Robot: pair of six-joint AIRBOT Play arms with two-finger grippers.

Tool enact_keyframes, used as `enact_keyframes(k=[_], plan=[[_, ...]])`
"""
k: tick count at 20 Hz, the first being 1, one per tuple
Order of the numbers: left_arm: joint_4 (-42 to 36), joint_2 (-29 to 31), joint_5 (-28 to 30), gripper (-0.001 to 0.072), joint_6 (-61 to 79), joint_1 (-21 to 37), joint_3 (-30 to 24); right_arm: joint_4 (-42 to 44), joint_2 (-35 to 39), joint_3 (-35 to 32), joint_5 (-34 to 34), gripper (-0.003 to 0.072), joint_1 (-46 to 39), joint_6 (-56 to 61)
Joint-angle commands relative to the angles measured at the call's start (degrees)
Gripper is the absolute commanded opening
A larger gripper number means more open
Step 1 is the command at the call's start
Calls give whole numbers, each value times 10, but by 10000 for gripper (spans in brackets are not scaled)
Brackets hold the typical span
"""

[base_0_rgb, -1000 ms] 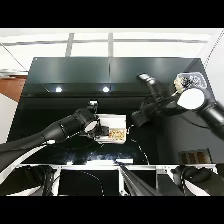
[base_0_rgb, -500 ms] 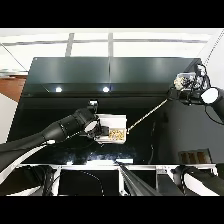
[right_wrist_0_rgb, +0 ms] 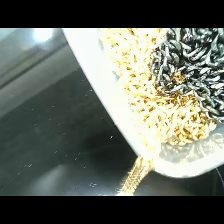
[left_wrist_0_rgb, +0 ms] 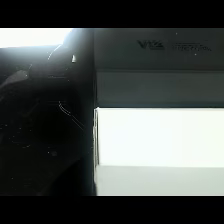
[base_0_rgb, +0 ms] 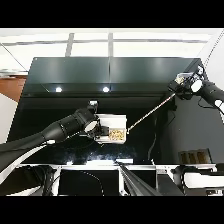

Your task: Fold the box and place the chain.

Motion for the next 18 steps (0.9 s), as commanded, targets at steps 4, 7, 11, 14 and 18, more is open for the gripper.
enact_keyframes(k=[4, 7, 11, 14, 18], plan=[[-3, 0, 1, 30, 0, 0, 0, -1, -15, 39, 89, 31, -4, -38], [-2, 0, 2, 30, 0, 0, 0, -1, 57, 46, 163, 30, -4, -161], [-1, 0, 6, 30, 0, 0, 0, 0, 229, 46, 331, 31, -4, -233], [-1, 0, 20, 30, 0, 0, 0, 28, 356, 46, 428, 31, -3, -252], [-1, 0, 29, 30, 0, 0, 0, 203, 457, 46, 528, 32, 1, -293]])
